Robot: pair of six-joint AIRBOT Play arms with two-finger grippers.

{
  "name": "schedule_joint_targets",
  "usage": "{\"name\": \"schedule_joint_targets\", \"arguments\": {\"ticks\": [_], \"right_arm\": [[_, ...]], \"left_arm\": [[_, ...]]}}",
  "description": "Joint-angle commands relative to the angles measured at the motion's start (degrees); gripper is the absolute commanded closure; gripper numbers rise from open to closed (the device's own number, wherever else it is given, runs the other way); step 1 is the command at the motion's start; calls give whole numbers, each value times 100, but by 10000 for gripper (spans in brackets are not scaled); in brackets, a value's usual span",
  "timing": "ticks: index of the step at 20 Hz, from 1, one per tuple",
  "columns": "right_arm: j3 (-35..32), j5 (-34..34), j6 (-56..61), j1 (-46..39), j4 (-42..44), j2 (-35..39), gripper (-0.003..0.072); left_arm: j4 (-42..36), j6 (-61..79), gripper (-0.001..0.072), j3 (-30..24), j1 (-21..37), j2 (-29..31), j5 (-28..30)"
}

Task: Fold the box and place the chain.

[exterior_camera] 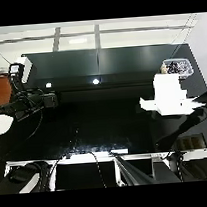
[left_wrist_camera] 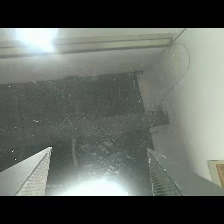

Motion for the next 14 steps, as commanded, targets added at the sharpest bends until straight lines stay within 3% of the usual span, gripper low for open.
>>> {"name": "schedule_joint_targets", "arguments": {"ticks": [1,2,6,7,14], "right_arm": [[9,151,-15,-66,2,-22,448],[7,155,-15,-63,9,-22,618],[4,374,-13,-13,269,-20,629],[2,450,-13,11,319,-20,661],[-168,828,7,619,1036,94,664]], "left_arm": [[2,2,7,0,-2,-4,7],[2,2,7,0,-2,-4,7],[-48,2,7,0,-2,-4,7],[-142,2,7,0,-2,-4,11],[-256,2,7,0,-2,-4,-11]]}}
